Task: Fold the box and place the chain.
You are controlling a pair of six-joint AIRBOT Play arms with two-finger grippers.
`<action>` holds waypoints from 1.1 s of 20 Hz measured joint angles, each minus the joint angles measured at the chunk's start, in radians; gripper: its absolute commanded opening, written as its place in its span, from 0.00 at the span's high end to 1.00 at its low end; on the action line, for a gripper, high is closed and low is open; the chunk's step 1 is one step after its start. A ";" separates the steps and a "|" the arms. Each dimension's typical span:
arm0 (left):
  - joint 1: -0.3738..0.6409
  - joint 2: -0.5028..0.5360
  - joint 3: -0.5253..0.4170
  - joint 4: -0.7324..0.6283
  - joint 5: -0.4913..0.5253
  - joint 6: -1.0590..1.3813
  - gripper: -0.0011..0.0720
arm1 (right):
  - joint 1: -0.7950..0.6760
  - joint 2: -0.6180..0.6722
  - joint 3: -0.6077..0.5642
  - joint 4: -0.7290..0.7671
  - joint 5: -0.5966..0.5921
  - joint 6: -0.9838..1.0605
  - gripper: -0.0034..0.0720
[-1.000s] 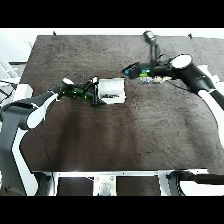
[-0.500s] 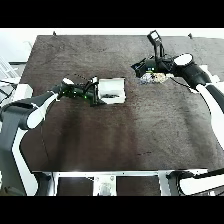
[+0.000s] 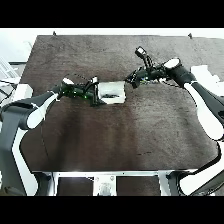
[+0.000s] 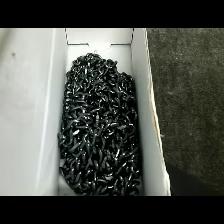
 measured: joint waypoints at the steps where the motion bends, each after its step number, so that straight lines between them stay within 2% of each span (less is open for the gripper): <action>1: 0.000 0.000 0.000 0.000 0.000 0.000 0.50 | 0.002 -0.003 0.002 -0.001 0.014 -0.008 0.87; 6: 0.000 0.000 0.000 0.000 0.001 0.000 0.50 | 0.013 -0.010 0.016 -0.005 0.146 -0.035 0.77; 11: 0.000 0.000 0.000 0.000 0.003 0.000 0.50 | 0.035 -0.012 0.030 -0.006 0.253 -0.064 0.77; 17: 0.000 0.000 0.000 0.000 0.003 0.000 0.50 | 0.069 -0.013 0.033 -0.011 0.203 -0.105 0.75; 19: 0.000 0.000 0.000 0.000 0.003 0.000 0.50 | 0.081 -0.015 0.033 -0.012 0.183 -0.121 0.63; 22: 0.000 0.000 0.000 0.000 0.003 0.000 0.50 | 0.097 -0.022 0.033 -0.018 0.163 -0.137 0.62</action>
